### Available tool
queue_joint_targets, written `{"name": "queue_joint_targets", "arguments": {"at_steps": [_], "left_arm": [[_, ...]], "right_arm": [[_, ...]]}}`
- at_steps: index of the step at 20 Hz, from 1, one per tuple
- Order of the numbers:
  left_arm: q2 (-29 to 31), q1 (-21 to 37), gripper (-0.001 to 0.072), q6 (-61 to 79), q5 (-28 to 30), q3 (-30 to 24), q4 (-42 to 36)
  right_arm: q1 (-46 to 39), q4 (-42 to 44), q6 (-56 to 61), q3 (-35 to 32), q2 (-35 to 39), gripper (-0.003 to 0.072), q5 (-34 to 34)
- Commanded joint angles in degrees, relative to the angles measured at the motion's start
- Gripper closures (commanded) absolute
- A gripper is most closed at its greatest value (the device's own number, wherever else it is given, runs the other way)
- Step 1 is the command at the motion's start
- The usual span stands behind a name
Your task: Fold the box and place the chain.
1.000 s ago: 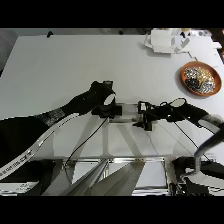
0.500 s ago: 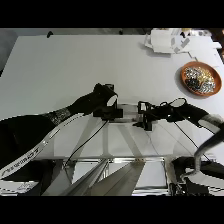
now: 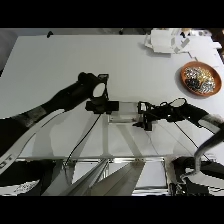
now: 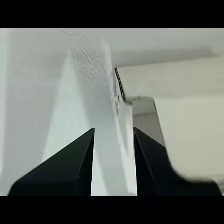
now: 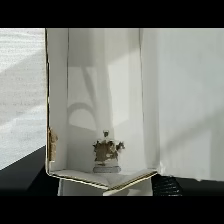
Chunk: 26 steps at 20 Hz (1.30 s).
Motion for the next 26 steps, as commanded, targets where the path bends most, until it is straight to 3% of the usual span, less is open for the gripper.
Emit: {"name": "queue_joint_targets", "arguments": {"at_steps": [1, 2, 3, 4, 5, 9, 13, 17, 21, 26], "left_arm": [[6.91, 4.20, 0.0431, 15.19, -5.11, -0.11, -3.82], [9.33, 5.73, 0.0416, 21.73, -6.73, -0.70, -3.76], [11.54, 7.30, 0.0294, 29.49, -7.30, -1.68, -3.80], [13.84, 9.27, 0.0061, 38.66, -7.02, -3.39, -3.82], [15.72, 11.30, 0.0016, 46.69, -6.08, -5.60, -4.13], [18.45, 20.98, 0.0014, 86.36, 1.07, -19.43, -14.62], [14.34, 24.92, 0.0017, 122.38, 11.19, -30.62, -26.82], [6.38, 23.45, 0.0014, 138.66, 14.97, -31.28, -45.48], [2.25, 20.31, 0.0013, 144.32, 20.39, -31.28, -47.12], [2.16, 18.25, 0.0010, 145.96, 25.73, -31.28, -48.19]], "right_arm": [[0.02, 0.04, 0.07, 0.00, 0.02, 0.0285, -0.02], [0.02, 0.07, 0.07, 0.00, 0.02, 0.0285, -0.02], [0.02, 0.07, 0.07, 0.00, 0.02, 0.0285, -0.02], [0.02, 0.07, 0.07, 0.00, 0.02, 0.0285, -0.02], [0.02, 0.04, 0.07, 0.00, 0.02, 0.0285, 0.00], [0.02, 0.04, 0.07, 0.00, 0.00, 0.0285, -0.02], [0.02, 0.04, 0.07, 0.00, 0.02, 0.0285, 0.00], [0.02, 0.04, 0.07, 0.00, 0.02, 0.0285, -0.02], [0.02, 0.04, 0.07, 0.00, 0.00, 0.0285, 0.00], [0.02, 0.04, 0.07, 0.00, 0.02, 0.0285, -0.02]]}}
